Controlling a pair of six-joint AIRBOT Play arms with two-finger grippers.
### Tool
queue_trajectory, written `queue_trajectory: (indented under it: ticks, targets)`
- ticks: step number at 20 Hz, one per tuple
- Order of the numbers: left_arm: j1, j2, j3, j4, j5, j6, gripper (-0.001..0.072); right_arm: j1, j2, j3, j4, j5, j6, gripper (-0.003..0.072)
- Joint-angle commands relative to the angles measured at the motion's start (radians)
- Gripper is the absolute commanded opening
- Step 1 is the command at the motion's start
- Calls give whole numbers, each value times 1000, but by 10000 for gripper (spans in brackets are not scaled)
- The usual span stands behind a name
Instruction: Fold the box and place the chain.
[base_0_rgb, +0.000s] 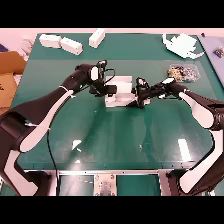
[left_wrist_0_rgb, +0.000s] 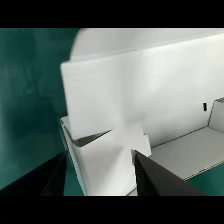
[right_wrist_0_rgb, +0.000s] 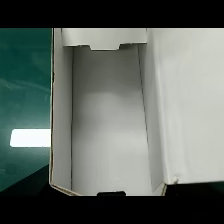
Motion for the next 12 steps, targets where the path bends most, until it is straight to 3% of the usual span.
queue_trajectory:
  ticks: [1,4,6,9,12]
  targets:
    - [3,-8,1,37,-36,-171,467,0,1,0,0,0,0,433]
    - [3,-19,11,78,-45,-241,467,0,1,0,0,0,0,433]
    - [0,-49,67,76,-61,-243,467,0,1,0,0,0,0,433]
    - [0,-113,188,111,-171,-232,468,0,1,0,0,0,0,433]
    - [-14,-137,216,121,-206,-232,468,0,1,0,0,0,0,433]
